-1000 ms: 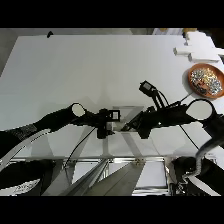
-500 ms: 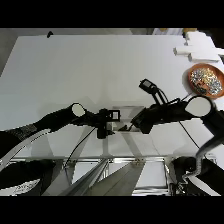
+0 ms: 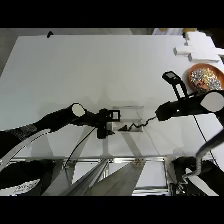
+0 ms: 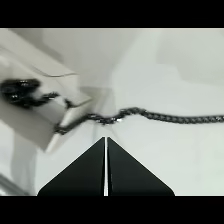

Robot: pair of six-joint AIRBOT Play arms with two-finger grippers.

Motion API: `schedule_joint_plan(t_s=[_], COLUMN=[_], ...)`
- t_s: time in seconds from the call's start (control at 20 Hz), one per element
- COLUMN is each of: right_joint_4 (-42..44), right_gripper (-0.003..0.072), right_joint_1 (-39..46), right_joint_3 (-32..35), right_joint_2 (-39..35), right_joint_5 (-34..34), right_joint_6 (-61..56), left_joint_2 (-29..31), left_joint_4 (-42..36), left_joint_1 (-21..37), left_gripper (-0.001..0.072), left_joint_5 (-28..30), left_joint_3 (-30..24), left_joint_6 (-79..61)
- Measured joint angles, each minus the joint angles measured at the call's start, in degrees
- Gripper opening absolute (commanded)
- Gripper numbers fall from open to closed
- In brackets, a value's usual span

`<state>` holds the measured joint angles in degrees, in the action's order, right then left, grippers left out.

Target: Fold the box and place the chain.

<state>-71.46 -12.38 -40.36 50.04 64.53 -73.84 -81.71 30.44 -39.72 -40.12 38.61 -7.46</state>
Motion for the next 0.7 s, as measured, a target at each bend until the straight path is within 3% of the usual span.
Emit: schedule_joint_plan(t_s=[0.2, 0.35, 0.7], right_joint_4=[-3.5, -4.5, -7.98], right_gripper=[0.0261, 0.0301, 0.0291], right_joint_1=[0.52, 0.24, -0.11], right_joint_3=[3.74, 4.92, 5.6], right_joint_2=[4.79, 8.68, 13.2], right_joint_5=[-5.77, -8.63, -11.63], right_joint_6=[-2.78, -3.67, -7.91], left_joint_2=[0.0, 0.0, 0.0], left_joint_4=[0.0, 0.0, 0.0], left_joint_1=[0.0, 0.0, 0.0], left_gripper=[0.018, 0.018, 0.018], left_joint_5=[0.0, 0.0, 0.0], left_joint_3=[0.0, 0.0, 0.0], left_joint_6=[0.02, 0.0, 0.0])
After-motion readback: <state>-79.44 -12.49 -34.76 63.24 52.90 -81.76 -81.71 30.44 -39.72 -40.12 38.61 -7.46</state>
